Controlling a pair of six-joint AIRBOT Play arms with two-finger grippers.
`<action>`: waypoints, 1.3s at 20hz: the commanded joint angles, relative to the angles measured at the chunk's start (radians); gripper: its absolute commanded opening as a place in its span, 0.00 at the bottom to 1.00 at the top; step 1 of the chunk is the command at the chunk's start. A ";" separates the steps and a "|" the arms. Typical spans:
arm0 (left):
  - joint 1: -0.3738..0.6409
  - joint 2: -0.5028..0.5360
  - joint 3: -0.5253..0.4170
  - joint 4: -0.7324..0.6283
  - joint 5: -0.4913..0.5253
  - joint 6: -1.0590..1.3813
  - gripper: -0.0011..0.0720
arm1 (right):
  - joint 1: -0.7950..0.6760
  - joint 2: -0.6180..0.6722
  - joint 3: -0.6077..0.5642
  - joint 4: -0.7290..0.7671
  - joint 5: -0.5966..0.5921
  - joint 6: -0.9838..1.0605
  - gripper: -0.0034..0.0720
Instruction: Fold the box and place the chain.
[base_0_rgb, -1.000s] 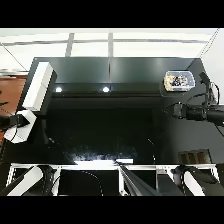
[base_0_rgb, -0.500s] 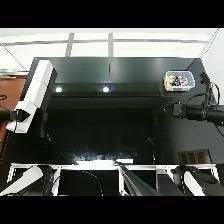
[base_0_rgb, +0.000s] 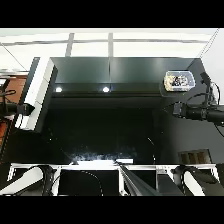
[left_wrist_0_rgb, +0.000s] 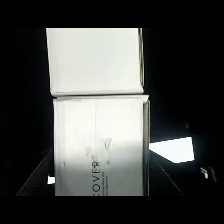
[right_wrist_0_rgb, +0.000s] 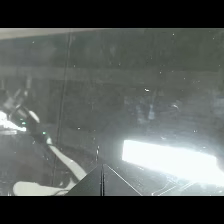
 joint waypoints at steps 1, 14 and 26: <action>-0.018 0.011 0.043 -0.001 0.007 -0.117 0.99 | 0.000 0.000 0.002 0.005 0.023 0.005 0.05; -0.233 0.330 0.190 -0.198 -0.242 -0.435 0.04 | 0.016 0.233 0.211 -0.275 0.002 0.039 0.05; -0.468 0.702 -0.288 -0.087 0.116 -0.431 0.05 | 0.046 0.429 -0.219 -0.411 -0.316 0.035 0.05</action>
